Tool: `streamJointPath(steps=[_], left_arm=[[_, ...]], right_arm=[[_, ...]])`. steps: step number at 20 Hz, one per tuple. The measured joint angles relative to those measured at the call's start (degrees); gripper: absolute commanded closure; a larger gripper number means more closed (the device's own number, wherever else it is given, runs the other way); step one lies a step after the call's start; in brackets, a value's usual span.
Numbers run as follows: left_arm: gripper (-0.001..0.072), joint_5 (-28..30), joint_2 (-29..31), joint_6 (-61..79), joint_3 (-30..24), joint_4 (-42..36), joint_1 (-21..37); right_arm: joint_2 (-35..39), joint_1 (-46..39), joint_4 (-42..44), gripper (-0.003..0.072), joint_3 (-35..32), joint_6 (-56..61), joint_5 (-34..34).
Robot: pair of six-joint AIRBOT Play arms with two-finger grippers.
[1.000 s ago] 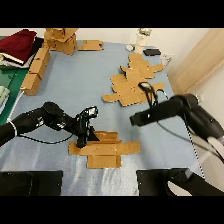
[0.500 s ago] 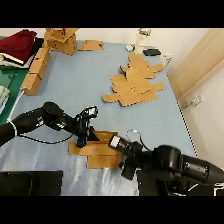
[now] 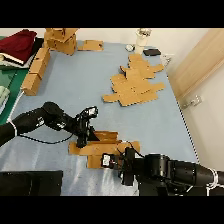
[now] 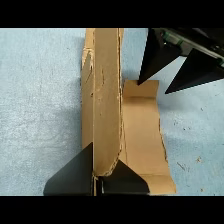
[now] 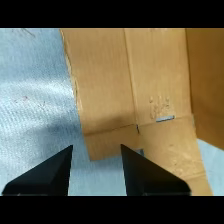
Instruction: Fold the box.
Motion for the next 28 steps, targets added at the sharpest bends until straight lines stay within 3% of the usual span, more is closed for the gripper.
streamJointPath(steps=[9,18,28], left_arm=[[0.0698,0.0,0.0,0.0,0.0,0.0,0.0],[0.0698,0.0,0.0,0.0,0.0,0.0,0.0],[0.0698,0.1,0.0,0.0,0.0,0.0,0.0]], right_arm=[[-3.1,2.8,-0.5,0.0231,0.0,-3.2,4.4],[-4.5,5.9,-14.3,0.0230,0.0,6.5,5.2],[-4.6,6.3,-17.3,0.0231,2.4,10.4,3.4]])
